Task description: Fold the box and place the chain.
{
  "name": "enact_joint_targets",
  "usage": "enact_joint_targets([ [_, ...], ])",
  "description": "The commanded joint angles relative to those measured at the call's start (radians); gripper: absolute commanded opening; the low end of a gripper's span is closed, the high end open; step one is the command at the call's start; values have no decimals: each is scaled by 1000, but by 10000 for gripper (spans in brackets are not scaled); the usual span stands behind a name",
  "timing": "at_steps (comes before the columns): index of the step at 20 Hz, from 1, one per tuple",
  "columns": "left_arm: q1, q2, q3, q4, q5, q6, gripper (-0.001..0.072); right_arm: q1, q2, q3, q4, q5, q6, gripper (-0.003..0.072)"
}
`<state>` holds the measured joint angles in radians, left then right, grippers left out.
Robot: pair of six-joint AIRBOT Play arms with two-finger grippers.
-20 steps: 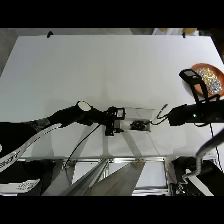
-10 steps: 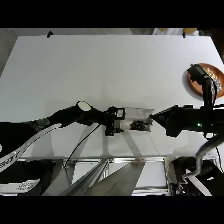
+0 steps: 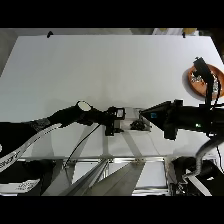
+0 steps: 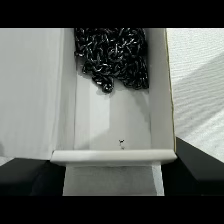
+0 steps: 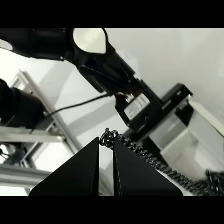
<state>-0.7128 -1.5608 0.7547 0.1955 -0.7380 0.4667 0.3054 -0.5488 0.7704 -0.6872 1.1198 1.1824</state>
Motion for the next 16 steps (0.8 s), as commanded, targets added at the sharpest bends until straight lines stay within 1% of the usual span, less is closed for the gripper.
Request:
enact_joint_targets([
  [1,0,0,1,0,0,0,233,1,1,-20,121,-73,-159,18],
  [3,0,0,1,0,0,0,233,1,1,-20,185,-116,-201,18],
  [4,0,0,1,0,0,0,233,1,1,-19,192,-123,-200,18],
  [6,0,0,1,0,0,0,233,1,1,-19,161,-119,-196,18],
  [9,0,0,1,0,0,0,233,1,0,-19,115,-163,-177,18],
  [11,0,0,1,0,0,0,233,1,-6,-19,5,-135,-129,18],
  [14,0,0,1,0,0,0,233,1,-55,-20,-238,-3,-13,18],
  [16,0,0,1,0,0,0,233,1,-118,-21,-322,79,3,18],
])
